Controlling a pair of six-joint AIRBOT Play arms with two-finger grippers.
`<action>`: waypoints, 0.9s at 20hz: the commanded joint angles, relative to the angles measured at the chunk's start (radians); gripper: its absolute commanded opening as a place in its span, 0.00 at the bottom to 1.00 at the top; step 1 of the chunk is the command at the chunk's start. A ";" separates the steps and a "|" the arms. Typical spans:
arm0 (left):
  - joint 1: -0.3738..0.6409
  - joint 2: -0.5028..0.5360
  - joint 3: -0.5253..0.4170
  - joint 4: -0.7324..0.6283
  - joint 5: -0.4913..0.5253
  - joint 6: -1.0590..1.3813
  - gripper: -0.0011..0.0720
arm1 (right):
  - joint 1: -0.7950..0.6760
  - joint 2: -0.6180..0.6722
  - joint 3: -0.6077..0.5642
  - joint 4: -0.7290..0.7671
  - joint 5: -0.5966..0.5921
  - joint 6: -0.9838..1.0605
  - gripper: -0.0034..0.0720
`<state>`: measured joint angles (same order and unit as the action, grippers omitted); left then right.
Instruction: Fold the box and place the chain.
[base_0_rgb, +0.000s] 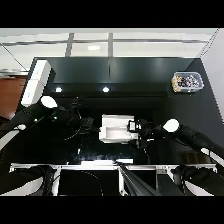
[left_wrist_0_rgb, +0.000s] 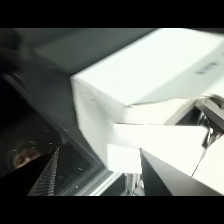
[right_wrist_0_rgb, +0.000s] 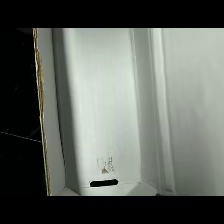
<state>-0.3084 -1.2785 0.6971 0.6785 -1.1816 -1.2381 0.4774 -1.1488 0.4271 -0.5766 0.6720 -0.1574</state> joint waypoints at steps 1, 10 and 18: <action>-0.064 -0.001 0.026 0.019 -0.013 0.000 0.81 | 0.001 -0.001 0.000 0.000 0.000 0.000 0.66; -0.213 -0.001 0.026 0.134 0.309 -0.235 0.81 | 0.001 -0.001 0.000 0.000 0.000 0.000 0.66; -0.269 -0.001 0.027 0.224 0.321 -0.307 0.81 | 0.001 -0.001 0.000 0.000 0.000 0.000 0.66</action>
<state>-0.5625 -1.2789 0.7227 0.8673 -0.8742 -1.5051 0.4774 -1.1488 0.4271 -0.5766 0.6724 -0.1577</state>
